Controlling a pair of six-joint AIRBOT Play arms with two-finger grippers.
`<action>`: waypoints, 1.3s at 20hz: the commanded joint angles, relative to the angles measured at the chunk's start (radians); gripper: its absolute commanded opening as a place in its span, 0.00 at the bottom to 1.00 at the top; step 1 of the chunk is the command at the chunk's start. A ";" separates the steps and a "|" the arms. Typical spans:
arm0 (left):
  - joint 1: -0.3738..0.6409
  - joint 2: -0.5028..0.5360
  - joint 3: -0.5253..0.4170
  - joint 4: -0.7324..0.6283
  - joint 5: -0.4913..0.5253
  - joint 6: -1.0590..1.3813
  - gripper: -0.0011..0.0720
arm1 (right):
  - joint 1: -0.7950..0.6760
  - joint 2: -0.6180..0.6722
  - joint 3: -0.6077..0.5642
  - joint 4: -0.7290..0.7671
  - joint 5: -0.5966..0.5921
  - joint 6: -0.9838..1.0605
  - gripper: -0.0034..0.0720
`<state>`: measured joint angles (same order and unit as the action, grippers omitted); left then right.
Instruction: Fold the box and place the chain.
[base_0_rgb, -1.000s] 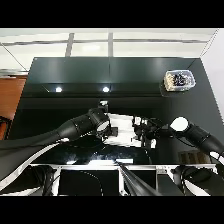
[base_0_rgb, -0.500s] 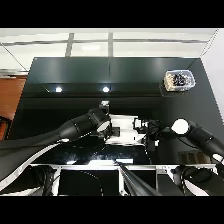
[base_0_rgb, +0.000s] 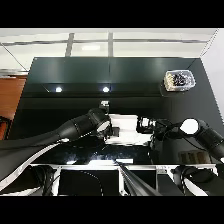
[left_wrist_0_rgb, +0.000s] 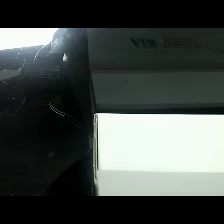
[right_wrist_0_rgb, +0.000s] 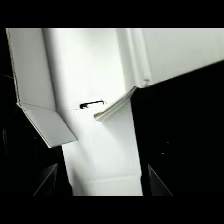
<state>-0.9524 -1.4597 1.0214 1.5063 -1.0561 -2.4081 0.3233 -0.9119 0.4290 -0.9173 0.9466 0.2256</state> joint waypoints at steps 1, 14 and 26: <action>0.001 0.000 0.000 0.000 0.000 -0.001 0.05 | 0.051 0.003 -0.010 0.039 -0.016 -0.014 0.92; 0.001 0.000 0.000 0.000 0.000 -0.001 0.05 | 0.103 -0.059 -0.010 0.318 -0.125 -0.114 0.29; 0.001 0.000 0.000 0.000 0.000 -0.002 0.05 | 0.146 -0.111 -0.010 0.357 -0.206 -0.110 0.50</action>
<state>-0.9524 -1.4601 1.0214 1.5059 -1.0557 -2.4115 0.4671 -1.0203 0.4198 -0.5613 0.7494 0.1123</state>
